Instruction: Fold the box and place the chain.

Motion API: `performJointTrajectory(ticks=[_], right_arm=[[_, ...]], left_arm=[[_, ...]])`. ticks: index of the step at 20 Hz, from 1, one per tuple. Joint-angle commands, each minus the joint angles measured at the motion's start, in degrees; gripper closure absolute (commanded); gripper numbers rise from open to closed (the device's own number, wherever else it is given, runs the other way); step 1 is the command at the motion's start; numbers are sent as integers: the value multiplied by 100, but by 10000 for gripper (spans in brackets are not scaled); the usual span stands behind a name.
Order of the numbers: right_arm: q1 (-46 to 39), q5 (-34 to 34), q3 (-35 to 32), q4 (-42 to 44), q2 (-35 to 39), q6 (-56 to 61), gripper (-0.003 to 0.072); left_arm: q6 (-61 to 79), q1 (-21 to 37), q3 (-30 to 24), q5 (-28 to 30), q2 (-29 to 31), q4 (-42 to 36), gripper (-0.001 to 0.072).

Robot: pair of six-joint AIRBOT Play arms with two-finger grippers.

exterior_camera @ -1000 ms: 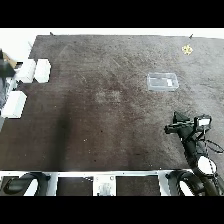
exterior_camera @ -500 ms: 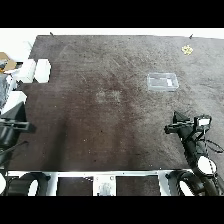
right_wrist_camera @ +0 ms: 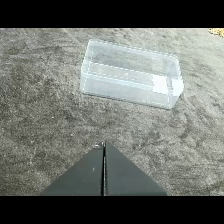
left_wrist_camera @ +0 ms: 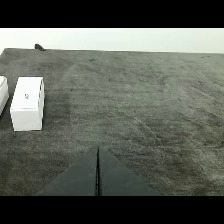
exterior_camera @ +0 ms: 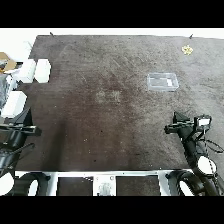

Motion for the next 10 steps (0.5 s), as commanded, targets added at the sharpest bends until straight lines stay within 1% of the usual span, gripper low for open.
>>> performJointTrajectory(ticks=[1, 4, 10], right_arm=[[2, 2, 0, 2, -4, 2, 684], [2, 2, 0, 2, -4, 0, 684], [4, 2, 0, 2, -4, 0, 684]], left_arm=[[7, -7, -22, 22, 11, -4, 700], [7, -4, -22, 17, 11, -4, 700], [7, -4, -22, -229, 11, -4, 700]])
